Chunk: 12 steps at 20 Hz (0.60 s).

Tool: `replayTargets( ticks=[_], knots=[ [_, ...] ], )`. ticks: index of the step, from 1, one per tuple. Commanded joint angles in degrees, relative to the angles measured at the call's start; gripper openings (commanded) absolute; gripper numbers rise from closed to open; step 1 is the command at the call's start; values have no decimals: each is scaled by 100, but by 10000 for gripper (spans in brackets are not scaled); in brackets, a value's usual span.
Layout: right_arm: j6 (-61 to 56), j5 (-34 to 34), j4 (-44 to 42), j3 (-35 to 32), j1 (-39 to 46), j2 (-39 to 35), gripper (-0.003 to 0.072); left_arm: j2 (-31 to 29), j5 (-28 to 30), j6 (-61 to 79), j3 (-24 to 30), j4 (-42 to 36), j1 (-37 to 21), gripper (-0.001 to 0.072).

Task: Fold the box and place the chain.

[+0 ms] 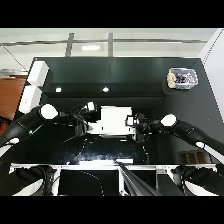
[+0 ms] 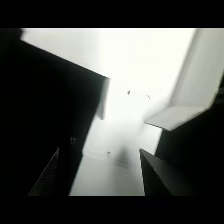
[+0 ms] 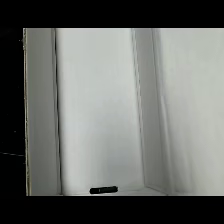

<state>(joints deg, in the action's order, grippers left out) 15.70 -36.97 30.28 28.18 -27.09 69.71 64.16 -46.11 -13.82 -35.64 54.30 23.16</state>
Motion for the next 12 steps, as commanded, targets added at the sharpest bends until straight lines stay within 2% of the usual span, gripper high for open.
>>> replayTargets(
  ticks=[1,6,10,12],
  knots=[
    [-2,0,0,0,0,-2,622,157,-286,625,0,33,181,581],
    [-2,0,0,0,0,-2,622,236,675,651,0,35,699,578],
    [-2,0,0,0,0,-2,622,238,664,656,9,31,776,575],
    [-2,0,0,0,0,-2,622,238,647,654,11,11,791,522]
  ],
)
